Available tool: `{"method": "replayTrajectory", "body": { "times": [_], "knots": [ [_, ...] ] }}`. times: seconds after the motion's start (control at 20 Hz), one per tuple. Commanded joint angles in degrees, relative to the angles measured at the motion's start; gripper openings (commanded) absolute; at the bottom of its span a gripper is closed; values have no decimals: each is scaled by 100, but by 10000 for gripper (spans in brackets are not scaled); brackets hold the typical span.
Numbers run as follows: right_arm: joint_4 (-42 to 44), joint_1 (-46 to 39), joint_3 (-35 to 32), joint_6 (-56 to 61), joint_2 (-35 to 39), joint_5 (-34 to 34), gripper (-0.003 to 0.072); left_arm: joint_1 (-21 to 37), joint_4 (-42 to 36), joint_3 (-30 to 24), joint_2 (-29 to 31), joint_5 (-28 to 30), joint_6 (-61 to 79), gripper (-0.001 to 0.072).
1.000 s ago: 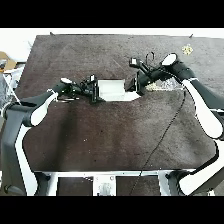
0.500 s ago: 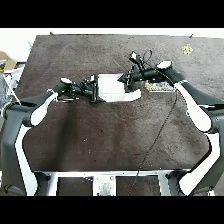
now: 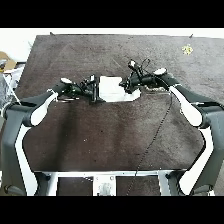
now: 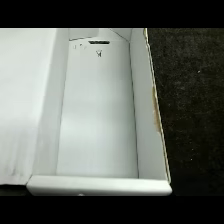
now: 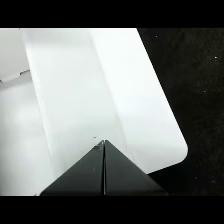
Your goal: Fold the box and place the chain.
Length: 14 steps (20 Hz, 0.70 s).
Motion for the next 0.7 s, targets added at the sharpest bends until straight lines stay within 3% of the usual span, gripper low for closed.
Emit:
{"method": "replayTrajectory", "body": {
  "times": [0.0,0.25,0.4,0.45,0.55,0.6,0.65],
  "knots": [
    [459,-109,-2,-258,105,105,3,0,-2,0,2,22,9,61],
    [553,-385,-2,-223,975,520,5,0,-2,0,2,22,9,61],
    [-782,-649,-2,776,1558,671,6,0,-2,0,2,20,9,61],
    [-1290,-706,-4,1152,1655,752,81,0,-2,0,2,20,9,61],
    [-1923,-708,-59,1340,1646,1040,501,0,-2,0,2,22,9,61],
    [-2127,-647,-149,1270,1593,1036,590,0,-4,0,2,20,9,61],
    [-2319,-575,-240,970,1526,970,588,0,-4,0,2,22,9,61]
  ]
}}
